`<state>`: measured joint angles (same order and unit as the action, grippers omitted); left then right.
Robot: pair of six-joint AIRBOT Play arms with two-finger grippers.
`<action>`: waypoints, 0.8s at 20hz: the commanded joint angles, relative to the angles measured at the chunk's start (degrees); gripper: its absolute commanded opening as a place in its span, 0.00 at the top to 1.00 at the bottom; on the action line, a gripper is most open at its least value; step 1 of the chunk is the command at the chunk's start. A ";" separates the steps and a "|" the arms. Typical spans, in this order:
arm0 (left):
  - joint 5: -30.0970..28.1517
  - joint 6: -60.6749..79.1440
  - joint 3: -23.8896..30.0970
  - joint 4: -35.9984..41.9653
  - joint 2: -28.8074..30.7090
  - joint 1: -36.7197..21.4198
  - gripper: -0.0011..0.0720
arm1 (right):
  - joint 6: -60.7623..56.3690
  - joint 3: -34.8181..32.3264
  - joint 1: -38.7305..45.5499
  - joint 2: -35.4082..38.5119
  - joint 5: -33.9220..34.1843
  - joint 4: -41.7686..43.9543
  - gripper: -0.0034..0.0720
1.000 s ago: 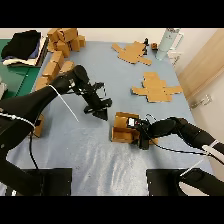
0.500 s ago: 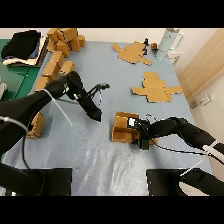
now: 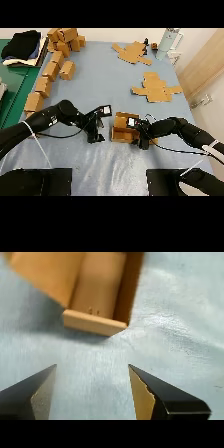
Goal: Fold the box.
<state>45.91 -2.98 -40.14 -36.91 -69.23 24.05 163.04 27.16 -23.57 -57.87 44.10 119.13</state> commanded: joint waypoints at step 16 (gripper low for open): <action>-7.78 21.62 0.92 13.94 -6.58 4.26 0.03 | -0.02 0.02 0.00 0.02 -0.02 0.00 0.28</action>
<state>37.47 18.26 -38.92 -23.27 -75.26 27.99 163.04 27.16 -23.57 -57.87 44.07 119.13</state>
